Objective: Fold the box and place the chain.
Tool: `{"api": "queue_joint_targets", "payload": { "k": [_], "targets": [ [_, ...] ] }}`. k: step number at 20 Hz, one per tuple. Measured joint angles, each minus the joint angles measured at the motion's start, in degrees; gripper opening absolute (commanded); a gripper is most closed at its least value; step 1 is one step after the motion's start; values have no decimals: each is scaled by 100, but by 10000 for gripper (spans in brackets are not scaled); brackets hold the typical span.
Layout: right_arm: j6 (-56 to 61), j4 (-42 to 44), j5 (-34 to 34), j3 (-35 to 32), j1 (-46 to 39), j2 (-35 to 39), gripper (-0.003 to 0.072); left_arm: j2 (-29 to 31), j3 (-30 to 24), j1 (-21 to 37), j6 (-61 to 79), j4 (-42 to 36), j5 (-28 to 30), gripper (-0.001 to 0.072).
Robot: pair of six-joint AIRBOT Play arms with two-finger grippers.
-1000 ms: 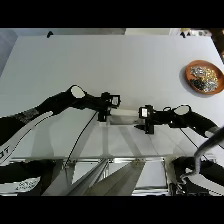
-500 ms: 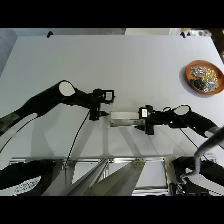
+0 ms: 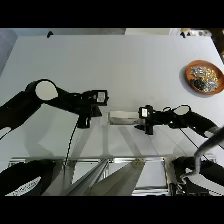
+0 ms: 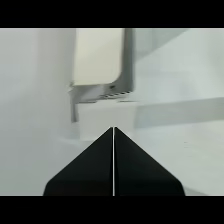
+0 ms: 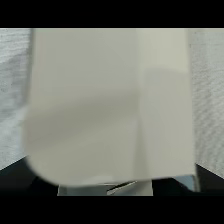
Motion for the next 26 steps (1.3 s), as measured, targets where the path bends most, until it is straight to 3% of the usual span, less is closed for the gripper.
{"api": "queue_joint_targets", "payload": {
  "k": [3,6,9,15,18,21,26],
  "targets": [
    [-7,-7,2,0,0,0,400,37,0,-463,-374,-61,-199,3],
    [-9,-9,4,0,0,0,400,-153,0,-1032,-610,-343,92,3],
    [-9,-11,7,0,0,0,400,-492,0,-1419,-1012,-595,1078,3],
    [-11,-11,9,0,0,0,400,-1193,0,-1589,-2758,-769,3779,2],
    [-11,-11,9,0,0,-2,400,-1539,0,-1604,-3491,-796,4564,2],
    [-9,-9,9,0,0,-2,400,-1906,2,-1609,-3939,-800,4839,2],
    [-7,-9,13,0,0,-2,400,-2205,2,-1609,-4229,-815,4789,3]
  ]
}}
